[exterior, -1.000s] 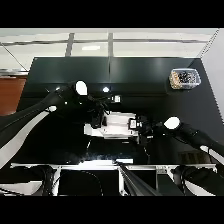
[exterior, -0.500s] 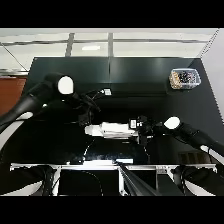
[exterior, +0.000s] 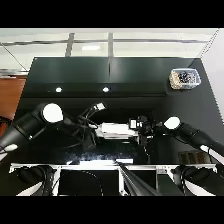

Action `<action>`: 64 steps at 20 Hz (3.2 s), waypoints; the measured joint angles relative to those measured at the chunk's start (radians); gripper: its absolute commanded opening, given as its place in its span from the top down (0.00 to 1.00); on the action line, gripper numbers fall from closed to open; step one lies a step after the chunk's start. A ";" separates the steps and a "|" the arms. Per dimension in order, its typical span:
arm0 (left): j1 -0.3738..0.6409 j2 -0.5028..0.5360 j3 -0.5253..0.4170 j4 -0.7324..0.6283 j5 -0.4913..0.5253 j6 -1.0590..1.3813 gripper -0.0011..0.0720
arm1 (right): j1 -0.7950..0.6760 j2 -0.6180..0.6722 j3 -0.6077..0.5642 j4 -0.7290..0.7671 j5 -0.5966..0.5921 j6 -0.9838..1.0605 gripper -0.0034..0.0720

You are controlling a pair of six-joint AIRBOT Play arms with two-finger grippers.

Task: Fold the box and place the chain.

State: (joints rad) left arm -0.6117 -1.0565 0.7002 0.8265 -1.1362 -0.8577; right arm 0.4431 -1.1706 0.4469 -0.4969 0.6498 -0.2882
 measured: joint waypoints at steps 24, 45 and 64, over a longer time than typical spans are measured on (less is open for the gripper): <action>0.011 -0.278 0.032 -0.252 0.515 0.317 0.95 | 0.000 0.000 0.000 0.000 0.001 0.000 0.32; 0.170 0.048 -0.130 0.016 0.261 0.613 0.03 | 0.000 0.000 0.000 0.000 -0.001 0.000 0.32; -0.023 -0.085 -0.132 -0.030 0.496 0.720 0.67 | 0.000 0.000 0.000 0.000 0.000 0.000 0.32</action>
State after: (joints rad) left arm -0.6346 -1.1416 0.5682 0.7967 -0.6399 -0.1379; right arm 0.4431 -1.1706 0.4469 -0.4973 0.6502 -0.2878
